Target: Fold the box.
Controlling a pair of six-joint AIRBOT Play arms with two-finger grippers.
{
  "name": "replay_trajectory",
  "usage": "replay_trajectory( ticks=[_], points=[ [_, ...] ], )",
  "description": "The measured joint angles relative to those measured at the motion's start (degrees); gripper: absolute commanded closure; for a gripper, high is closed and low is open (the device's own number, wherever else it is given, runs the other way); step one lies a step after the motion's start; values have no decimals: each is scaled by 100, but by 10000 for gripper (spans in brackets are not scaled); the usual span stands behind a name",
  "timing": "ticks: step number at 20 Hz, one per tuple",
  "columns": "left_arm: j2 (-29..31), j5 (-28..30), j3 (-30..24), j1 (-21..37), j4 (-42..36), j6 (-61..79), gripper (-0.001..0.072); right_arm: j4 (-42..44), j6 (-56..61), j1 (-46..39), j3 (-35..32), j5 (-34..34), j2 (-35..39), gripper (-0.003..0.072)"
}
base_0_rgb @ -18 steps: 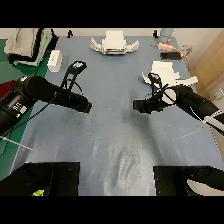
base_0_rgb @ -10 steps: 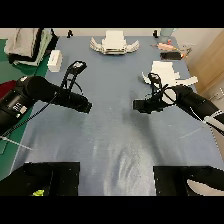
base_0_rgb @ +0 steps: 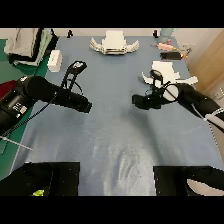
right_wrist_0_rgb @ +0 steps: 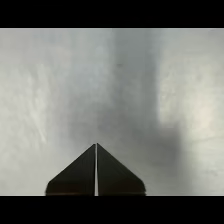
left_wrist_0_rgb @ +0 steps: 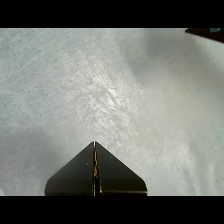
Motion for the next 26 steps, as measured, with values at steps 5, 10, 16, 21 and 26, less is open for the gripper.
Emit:
replay_trajectory(
  ticks=[5, 10, 16, 21, 26],
  points=[
    [-24, 387, 0, 0, -85, -2, 692, 48, -302, -2094, 1709, 949, -341, 320],
    [-157, 791, 0, 0, -284, -149, 692, 284, -1805, -4465, 4052, 2275, -1969, 319],
    [-391, 931, 0, 7, -341, -647, 691, 1191, -3010, -5517, 5860, 2686, -4072, 320],
    [-442, 953, 0, 7, -356, -839, 691, 1672, -3536, -5663, 6378, 2527, -5064, 319],
    [-450, 1036, 0, 7, -363, -896, 692, 2065, -3978, -5696, 6481, 2356, -5401, 406]
  ],
)
